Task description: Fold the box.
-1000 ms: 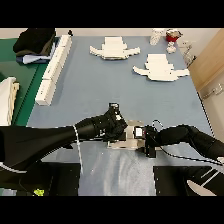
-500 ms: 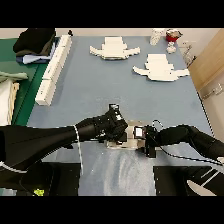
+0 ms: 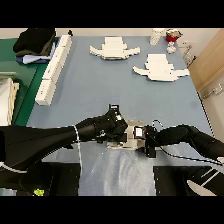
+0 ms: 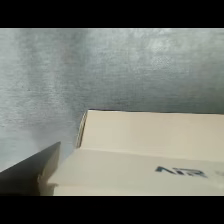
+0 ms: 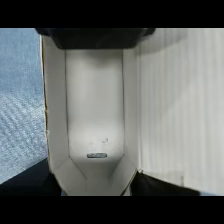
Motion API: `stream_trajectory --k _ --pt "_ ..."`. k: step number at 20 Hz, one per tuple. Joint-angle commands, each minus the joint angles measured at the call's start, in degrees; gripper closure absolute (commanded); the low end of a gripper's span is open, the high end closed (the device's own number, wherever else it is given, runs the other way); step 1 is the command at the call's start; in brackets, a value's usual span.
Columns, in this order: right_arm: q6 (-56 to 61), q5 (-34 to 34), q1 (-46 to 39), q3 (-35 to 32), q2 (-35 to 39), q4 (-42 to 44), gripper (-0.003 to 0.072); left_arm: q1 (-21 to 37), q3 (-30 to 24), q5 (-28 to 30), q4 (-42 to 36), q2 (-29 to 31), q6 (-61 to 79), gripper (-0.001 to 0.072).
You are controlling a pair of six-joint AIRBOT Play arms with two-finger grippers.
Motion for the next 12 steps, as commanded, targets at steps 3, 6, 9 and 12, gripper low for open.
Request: stream_trajectory --k 3,6,9,12 --pt "0.02 0.02 0.02 0.00 -0.04 0.00 0.0238 0.04 0.04 -0.15 -0.52 0.07 -0.11 0.0076" --pt "0.04 0.02 0.02 0.02 -0.02 0.02 0.0238 0.04 0.11 -0.37 -1.20 0.17 0.94 0.0076" --pt "0.04 0.02 0.02 0.00 -0.04 0.02 0.0238 0.04 1.70 -6.82 -1.73 2.08 4.68 0.0076" --pt "0.04 0.02 0.02 0.00 -0.04 0.00 0.0238 0.02 3.89 -14.43 -1.68 8.09 7.58 0.0076"
